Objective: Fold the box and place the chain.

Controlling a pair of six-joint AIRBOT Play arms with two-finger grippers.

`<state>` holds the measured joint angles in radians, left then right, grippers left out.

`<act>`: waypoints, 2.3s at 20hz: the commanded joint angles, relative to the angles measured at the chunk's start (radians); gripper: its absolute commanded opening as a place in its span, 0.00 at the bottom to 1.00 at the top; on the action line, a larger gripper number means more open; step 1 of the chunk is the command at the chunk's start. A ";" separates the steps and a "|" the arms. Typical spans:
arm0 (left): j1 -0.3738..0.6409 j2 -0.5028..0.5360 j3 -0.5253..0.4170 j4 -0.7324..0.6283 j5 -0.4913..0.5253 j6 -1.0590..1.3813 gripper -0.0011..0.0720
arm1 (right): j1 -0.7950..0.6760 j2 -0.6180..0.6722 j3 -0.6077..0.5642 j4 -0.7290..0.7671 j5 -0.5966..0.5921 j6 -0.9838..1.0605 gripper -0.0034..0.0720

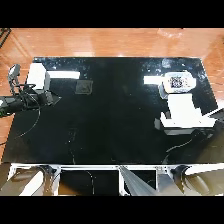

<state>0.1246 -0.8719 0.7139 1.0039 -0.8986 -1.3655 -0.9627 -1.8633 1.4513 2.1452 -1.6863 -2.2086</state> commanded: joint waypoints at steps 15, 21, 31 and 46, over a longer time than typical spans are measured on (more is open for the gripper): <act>-0.015 -0.001 -0.001 -0.089 -0.106 0.016 0.89 | 0.597 0.681 -0.797 0.560 0.502 0.115 0.08; -0.113 -0.050 -0.001 -0.171 -0.105 0.057 0.89 | 1.083 1.048 -0.949 0.523 0.885 0.291 0.08; -0.077 -0.261 -0.058 -0.370 -0.273 0.398 0.89 | 1.432 1.070 -0.952 0.286 1.214 0.183 0.08; -0.210 -0.652 -0.067 -0.722 -0.399 1.172 0.89 | 1.432 1.070 -0.952 0.289 1.104 0.215 0.08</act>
<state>-0.0551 -1.4784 0.6437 0.3038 -1.2514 -0.3092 0.4686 -0.7937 0.4995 2.4344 -0.5831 -2.0003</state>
